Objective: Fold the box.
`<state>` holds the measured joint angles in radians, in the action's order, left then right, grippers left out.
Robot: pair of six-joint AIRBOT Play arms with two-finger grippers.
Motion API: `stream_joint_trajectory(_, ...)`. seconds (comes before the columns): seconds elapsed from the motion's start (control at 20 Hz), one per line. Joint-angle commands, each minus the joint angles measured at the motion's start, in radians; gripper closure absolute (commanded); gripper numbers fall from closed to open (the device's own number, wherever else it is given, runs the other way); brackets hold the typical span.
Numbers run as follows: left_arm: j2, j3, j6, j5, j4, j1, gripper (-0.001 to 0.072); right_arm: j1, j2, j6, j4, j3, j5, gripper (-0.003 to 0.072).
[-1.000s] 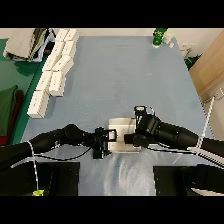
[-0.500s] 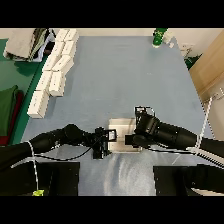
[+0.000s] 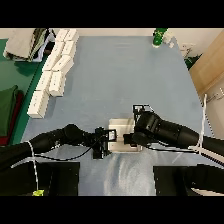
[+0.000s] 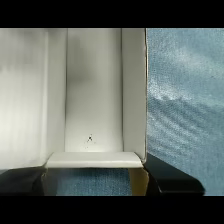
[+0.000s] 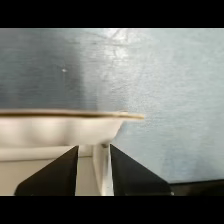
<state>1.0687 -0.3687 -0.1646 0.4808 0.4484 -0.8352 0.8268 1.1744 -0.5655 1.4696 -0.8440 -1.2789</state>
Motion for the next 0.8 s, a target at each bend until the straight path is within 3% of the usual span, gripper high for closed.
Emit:
stream_joint_trajectory(0.0,-0.001,0.0,0.0,0.0,0.0,0.0,0.0303,0.0,-0.024,-0.046,-0.017,-0.092,-0.105,0.038)
stream_joint_trajectory(0.2,-0.001,0.0,0.0,0.0,0.0,0.0,0.0303,-0.001,-0.093,-0.065,-0.168,-0.125,-0.292,0.0388)
stream_joint_trajectory(0.3,-0.001,0.0,0.0,0.0,0.0,0.0,0.0303,-0.018,-0.137,-0.106,-0.176,-0.125,-0.292,0.0491)
stream_joint_trajectory(0.35,-0.001,0.0,0.0,0.0,0.0,0.0,0.0303,-0.026,-0.158,-0.125,-0.184,-0.124,-0.29,0.0496)
stream_joint_trajectory(0.45,-0.001,0.0,0.0,0.0,0.0,0.0,0.0303,-0.07,-0.181,-0.167,-0.212,-0.116,-0.29,0.0679)
stream_joint_trajectory(0.55,-0.001,0.0,0.0,0.0,0.0,0.0,0.0303,-0.178,-0.179,-0.249,-0.213,-0.082,-0.261,0.0684)
stream_joint_trajectory(0.65,-0.001,0.0,0.0,0.0,0.0,0.0,0.0303,-0.365,-0.161,-0.394,-0.086,-0.016,-0.1,0.0685)
stream_joint_trajectory(0.75,-0.001,0.0,0.0,0.0,0.0,0.0,0.0303,-0.608,-0.107,-0.652,0.239,0.026,0.062,0.0684)
